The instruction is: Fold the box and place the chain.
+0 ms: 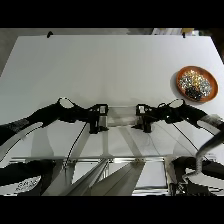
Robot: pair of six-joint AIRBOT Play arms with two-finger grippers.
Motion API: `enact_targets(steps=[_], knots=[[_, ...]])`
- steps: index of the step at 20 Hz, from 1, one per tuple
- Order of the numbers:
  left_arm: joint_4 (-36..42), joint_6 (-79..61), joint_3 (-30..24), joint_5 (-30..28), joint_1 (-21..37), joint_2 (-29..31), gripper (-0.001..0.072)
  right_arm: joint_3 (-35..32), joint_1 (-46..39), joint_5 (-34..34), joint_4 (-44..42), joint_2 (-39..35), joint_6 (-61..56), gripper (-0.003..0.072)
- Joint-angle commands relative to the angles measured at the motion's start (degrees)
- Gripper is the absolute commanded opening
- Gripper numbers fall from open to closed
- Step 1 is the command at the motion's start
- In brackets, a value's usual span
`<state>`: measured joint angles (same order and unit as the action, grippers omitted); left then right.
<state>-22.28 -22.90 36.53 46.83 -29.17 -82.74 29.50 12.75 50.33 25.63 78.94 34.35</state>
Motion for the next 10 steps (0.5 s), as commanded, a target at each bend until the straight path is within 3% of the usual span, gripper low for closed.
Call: enact_targets(steps=[1,4,5,6,8,10], knots=[[1.07,0.46,-0.02,-2.6,-0.98,-1.51,0.071,0.02,-0.02,0.02,0.0,-0.02,0.02,0.0399],[1.29,0.46,-0.02,-3.13,-0.94,-1.73,0.0691,0.02,0.0,0.02,0.0,0.0,0.02,0.0399],[1.27,0.59,-0.02,-3.45,-0.94,-1.73,0.0635,0.02,-0.02,0.02,0.0,-0.02,0.02,0.0399],[1.25,0.94,-0.02,-3.52,-0.94,-1.73,0.0478,0.02,-0.02,0.02,0.0,-0.02,0.02,0.0399],[1.22,0.92,-0.02,-3.32,-0.94,-1.7,0.0293,0.02,-0.02,0.02,0.0,-0.02,0.02,0.0399],[1.18,1.25,-0.02,-3.3,-0.94,-1.7,0.0253,0.02,-0.02,0.02,0.0,-0.02,0.02,0.0399]])
